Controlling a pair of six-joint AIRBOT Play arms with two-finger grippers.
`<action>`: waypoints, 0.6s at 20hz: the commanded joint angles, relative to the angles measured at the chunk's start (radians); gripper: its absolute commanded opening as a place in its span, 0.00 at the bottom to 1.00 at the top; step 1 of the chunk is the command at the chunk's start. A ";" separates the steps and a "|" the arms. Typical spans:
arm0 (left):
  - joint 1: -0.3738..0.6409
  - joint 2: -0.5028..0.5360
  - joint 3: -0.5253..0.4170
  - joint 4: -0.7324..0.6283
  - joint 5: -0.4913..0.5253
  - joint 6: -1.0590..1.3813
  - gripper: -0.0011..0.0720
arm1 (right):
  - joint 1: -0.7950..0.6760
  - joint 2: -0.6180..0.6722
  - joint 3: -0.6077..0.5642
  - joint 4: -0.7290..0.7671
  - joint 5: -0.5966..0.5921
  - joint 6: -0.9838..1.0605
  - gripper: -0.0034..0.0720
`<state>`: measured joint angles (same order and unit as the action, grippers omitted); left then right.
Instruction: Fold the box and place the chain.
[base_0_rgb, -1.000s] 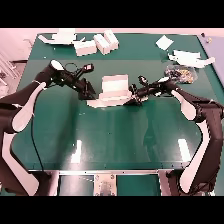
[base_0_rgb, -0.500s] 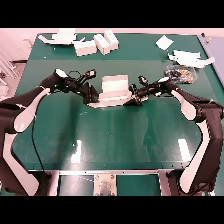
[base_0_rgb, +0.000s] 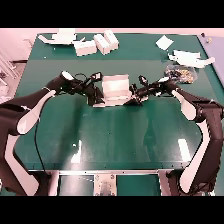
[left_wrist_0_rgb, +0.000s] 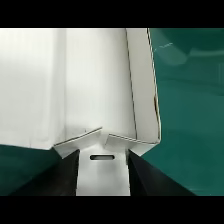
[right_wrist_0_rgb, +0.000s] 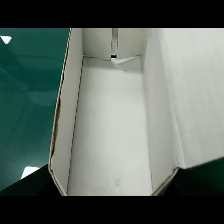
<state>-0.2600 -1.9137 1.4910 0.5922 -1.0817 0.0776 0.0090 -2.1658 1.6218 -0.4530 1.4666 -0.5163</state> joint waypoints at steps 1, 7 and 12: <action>-0.010 0.000 0.000 -0.005 0.058 0.011 0.50 | 0.001 0.001 0.001 0.000 0.000 0.000 0.68; -0.010 -0.007 0.000 -0.122 0.218 0.139 0.50 | 0.001 0.001 0.001 0.000 0.000 0.000 0.68; -0.010 -0.034 0.001 -0.207 0.171 0.212 0.52 | 0.001 0.001 0.001 0.000 0.001 0.000 0.68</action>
<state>-0.2710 -1.9339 1.4906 0.4446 -0.9024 0.2451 0.0090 -2.1654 1.6230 -0.4446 1.4525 -0.5140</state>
